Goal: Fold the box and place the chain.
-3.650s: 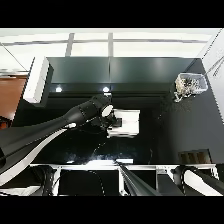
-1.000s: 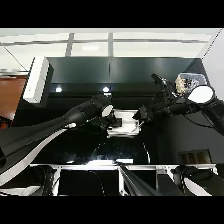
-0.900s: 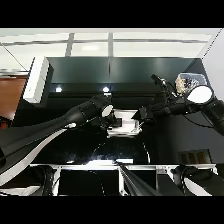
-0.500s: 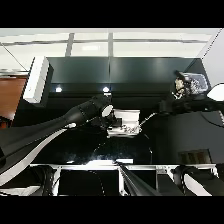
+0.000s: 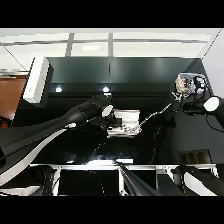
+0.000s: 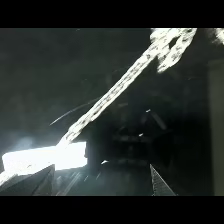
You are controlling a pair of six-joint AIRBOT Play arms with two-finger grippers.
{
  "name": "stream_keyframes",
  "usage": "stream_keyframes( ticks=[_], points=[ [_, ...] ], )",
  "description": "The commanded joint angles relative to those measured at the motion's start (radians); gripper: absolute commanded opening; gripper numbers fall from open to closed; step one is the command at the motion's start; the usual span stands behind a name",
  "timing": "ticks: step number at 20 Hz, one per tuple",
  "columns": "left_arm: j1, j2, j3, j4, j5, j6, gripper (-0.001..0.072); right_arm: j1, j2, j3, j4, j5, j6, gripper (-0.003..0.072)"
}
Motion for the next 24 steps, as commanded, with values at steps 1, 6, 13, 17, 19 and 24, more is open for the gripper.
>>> stream_keyframes(
  ticks=[1, 6, 13, 17, 19, 24],
  points=[
    [0.000, -0.001, 0.000, 0.000, 0.000, 0.000, 0.0031, 0.041, -0.057, -0.010, -0.167, -0.155, 0.184, 0.0720],
    [0.000, -0.001, 0.000, 0.000, 0.000, 0.000, 0.0030, 0.085, -0.128, -0.009, -0.346, -0.249, 0.316, 0.0720],
    [0.000, -0.001, 0.000, 0.000, 0.000, 0.000, 0.0031, 0.084, -0.183, 0.033, -0.395, -0.234, 0.418, 0.0720],
    [0.000, -0.001, 0.000, 0.000, 0.000, 0.000, 0.0030, 0.090, -0.202, 0.049, -0.386, -0.206, 0.419, 0.0720],
    [0.000, -0.001, 0.000, 0.000, 0.000, 0.000, 0.0031, 0.090, -0.206, 0.049, -0.378, -0.192, 0.418, 0.0720],
    [0.000, -0.001, 0.000, 0.000, 0.000, 0.000, 0.0031, 0.090, -0.229, 0.049, -0.360, -0.173, 0.418, 0.0720]
  ],
)
